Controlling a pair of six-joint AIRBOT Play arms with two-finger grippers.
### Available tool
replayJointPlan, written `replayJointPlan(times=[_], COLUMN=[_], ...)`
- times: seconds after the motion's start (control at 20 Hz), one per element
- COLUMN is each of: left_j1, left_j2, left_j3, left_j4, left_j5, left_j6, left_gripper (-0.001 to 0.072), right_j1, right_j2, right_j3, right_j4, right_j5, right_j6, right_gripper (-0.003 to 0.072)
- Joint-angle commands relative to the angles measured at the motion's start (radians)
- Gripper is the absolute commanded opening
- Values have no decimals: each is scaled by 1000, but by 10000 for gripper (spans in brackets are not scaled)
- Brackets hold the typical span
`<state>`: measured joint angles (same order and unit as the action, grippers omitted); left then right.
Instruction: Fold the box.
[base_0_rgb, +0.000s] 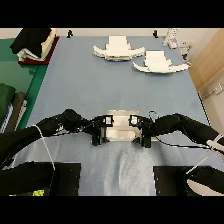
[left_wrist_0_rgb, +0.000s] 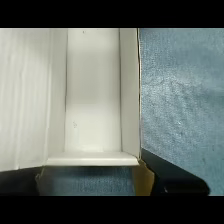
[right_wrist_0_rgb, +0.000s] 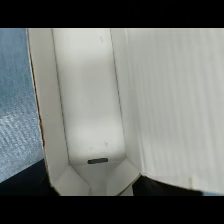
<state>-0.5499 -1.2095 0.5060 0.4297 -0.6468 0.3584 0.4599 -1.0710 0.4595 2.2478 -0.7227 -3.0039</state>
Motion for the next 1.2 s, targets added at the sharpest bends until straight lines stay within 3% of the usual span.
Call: replayJointPlan(times=[0.0, 1.15], left_j1=[-1, -18], left_j2=[-1, -3], left_j3=[1, 1], left_j4=[1, 26], left_j5=[3, 19], left_j6=[-4, -19], left_gripper=[497, 497], right_j1=[0, 1], right_j2=[0, 0], right_j3=[0, 0], right_j4=[0, 0], right_j5=[0, 0], right_j6=[0, 0], right_gripper=[522, 522])
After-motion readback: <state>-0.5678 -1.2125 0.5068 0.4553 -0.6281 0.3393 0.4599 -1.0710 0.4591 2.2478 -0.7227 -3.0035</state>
